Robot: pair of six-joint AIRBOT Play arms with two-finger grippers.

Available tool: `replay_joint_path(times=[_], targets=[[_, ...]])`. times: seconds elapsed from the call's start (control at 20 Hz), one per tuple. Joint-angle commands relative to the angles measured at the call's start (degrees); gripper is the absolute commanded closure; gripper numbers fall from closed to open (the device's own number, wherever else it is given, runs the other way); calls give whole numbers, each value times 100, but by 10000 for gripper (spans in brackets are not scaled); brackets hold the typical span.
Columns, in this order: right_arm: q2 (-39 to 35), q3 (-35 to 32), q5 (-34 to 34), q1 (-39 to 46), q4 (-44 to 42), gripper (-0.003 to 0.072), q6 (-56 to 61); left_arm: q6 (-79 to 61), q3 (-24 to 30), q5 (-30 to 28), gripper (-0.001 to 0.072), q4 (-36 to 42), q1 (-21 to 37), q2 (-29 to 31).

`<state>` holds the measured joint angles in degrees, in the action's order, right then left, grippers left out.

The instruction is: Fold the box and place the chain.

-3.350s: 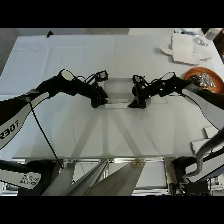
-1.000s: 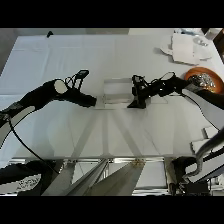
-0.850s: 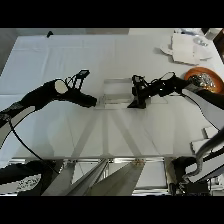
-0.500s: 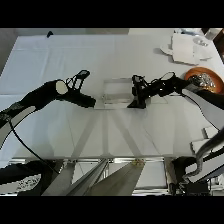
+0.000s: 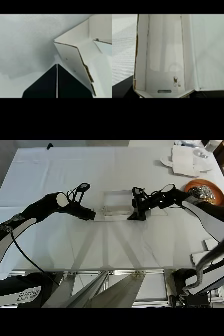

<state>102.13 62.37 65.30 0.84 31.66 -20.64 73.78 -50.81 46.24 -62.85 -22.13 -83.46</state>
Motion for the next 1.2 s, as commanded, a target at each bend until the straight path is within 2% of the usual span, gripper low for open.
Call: replay_joint_path(times=[0.0, 0.2, 0.7, 1.15], targets=[[0, 7, 0, 0, 0, 150, 0, -46, 2, -24, 701, 439, -9, -74], [0, 7, 2, 0, 0, 150, 0, -376, 2, 57, 700, 988, -2, -46], [0, 7, 2, 0, 0, 150, 0, -435, 2, -20, 698, 1222, 94, 160], [0, 7, 2, 0, 0, 150, 0, -929, 2, -105, 691, 1860, 240, 164]])
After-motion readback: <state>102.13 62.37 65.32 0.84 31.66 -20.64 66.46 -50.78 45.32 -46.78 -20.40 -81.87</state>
